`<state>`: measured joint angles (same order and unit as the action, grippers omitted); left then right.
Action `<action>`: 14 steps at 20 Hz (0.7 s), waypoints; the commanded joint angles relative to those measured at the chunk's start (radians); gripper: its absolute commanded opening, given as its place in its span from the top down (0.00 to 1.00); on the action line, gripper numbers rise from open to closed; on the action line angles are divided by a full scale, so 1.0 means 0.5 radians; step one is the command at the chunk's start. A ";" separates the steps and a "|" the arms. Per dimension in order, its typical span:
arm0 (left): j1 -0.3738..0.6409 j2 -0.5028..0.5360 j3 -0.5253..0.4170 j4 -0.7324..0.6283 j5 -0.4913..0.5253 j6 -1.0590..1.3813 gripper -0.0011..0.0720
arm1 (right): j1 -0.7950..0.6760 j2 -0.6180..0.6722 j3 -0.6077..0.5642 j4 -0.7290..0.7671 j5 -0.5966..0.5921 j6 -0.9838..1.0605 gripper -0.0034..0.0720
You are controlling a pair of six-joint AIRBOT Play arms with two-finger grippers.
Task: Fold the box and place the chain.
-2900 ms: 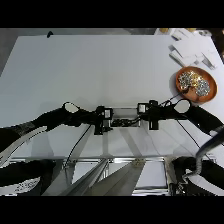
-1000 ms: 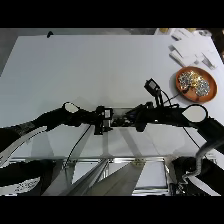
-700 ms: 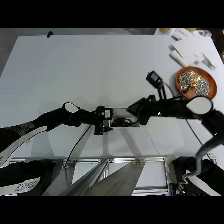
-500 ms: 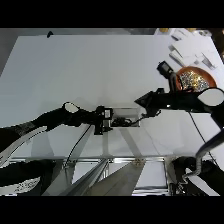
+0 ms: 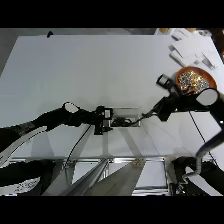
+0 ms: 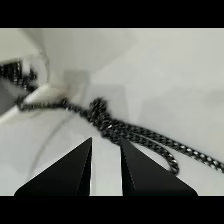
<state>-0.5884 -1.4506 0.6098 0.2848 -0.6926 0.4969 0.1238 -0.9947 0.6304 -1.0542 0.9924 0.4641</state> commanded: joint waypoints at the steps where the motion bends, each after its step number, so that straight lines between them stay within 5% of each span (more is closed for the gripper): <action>1: 0.002 0.002 -0.001 0.001 0.001 0.000 0.89 | 0.151 -0.075 -0.128 -0.095 -0.014 -0.713 0.69; 14: 0.002 0.001 -0.001 0.001 0.001 0.000 0.89 | 0.315 -0.230 -0.150 0.283 -0.206 -1.029 0.75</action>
<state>-0.5884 -1.4506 0.6098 0.2852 -0.6926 0.4969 0.2764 -1.1053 0.5568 -0.9585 0.9112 -0.0193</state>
